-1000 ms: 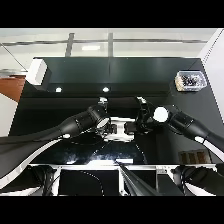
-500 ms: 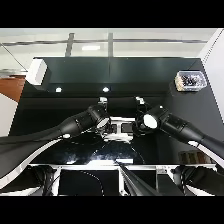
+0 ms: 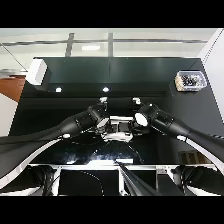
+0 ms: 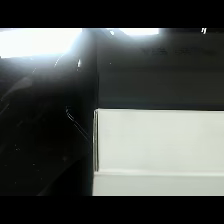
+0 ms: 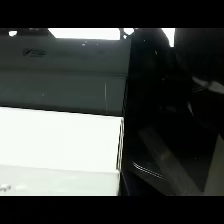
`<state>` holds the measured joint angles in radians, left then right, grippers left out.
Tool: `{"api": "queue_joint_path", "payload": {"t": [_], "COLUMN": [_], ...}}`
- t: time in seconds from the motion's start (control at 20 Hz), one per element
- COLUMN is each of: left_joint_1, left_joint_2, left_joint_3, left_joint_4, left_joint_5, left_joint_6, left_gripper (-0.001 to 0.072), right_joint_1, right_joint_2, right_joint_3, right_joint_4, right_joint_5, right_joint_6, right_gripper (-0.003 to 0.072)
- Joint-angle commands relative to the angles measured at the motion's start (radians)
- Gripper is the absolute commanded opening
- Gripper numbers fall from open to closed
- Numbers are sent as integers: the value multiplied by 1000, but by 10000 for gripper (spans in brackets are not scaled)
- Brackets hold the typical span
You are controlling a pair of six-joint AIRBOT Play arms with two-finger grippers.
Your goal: Fold the box and place the chain.
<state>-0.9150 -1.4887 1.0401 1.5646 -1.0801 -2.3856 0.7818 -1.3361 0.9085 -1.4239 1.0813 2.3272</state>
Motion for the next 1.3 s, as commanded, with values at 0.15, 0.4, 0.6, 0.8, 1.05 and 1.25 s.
{"api": "queue_joint_path", "payload": {"t": [0.15, 0.4, 0.6, 0.8, 1.05, 1.25], "left_joint_1": [0, -1, 0, -1, -1, -1], "left_joint_2": [0, 0, 0, 0, 0, 0], "left_joint_3": [1, 1, 1, 1, 1, 1], "left_joint_4": [-2, -3, -3, -3, -3, -3], "left_joint_5": [2, 2, 2, 3, 3, 2], "left_joint_6": [0, 0, 0, 0, 0, 0], "left_gripper": [31, 31, 31, 31, 31, 31], "right_joint_1": [2, 2, 2, 2, 2, 4], "right_joint_2": [-20, -35, -40, -40, -40, -40], "right_joint_3": [13, 13, 13, 13, 13, 13], "right_joint_4": [-44, -40, -41, -43, -35, -35], "right_joint_5": [32, 33, 34, 33, 30, 34], "right_joint_6": [22, 22, 22, 22, 22, 13], "right_gripper": [185, 185, 185, 181, 117, 43]}}
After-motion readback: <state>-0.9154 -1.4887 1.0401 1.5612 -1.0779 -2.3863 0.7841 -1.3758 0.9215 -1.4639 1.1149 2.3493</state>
